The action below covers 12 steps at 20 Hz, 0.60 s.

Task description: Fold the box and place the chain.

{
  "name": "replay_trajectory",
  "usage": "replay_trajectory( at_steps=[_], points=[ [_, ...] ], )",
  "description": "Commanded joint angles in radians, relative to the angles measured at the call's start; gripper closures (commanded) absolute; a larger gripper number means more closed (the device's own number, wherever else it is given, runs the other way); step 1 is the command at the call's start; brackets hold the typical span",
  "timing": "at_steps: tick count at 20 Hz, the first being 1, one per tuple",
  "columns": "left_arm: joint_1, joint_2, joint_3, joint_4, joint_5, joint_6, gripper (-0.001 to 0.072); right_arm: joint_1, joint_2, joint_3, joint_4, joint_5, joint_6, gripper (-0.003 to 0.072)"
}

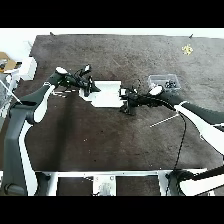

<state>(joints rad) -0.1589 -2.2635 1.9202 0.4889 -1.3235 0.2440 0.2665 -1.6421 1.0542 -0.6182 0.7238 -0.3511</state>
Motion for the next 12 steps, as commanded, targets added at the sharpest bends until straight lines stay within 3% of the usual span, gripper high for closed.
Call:
replay_trajectory(
  at_steps=[1, 12],
  points=[
    [0.0, 0.0, 0.0, 0.0, 0.0, 0.0, 0.0695, 0.0, -0.004, 0.013, 0.021, -0.043, -0.035, 0.001],
    [0.0, 0.0, 0.0, 0.0, 0.0, 0.0, 0.0695, -0.08, -0.023, 0.181, 0.15, 0.039, -0.022, 0.0011]
  ],
)
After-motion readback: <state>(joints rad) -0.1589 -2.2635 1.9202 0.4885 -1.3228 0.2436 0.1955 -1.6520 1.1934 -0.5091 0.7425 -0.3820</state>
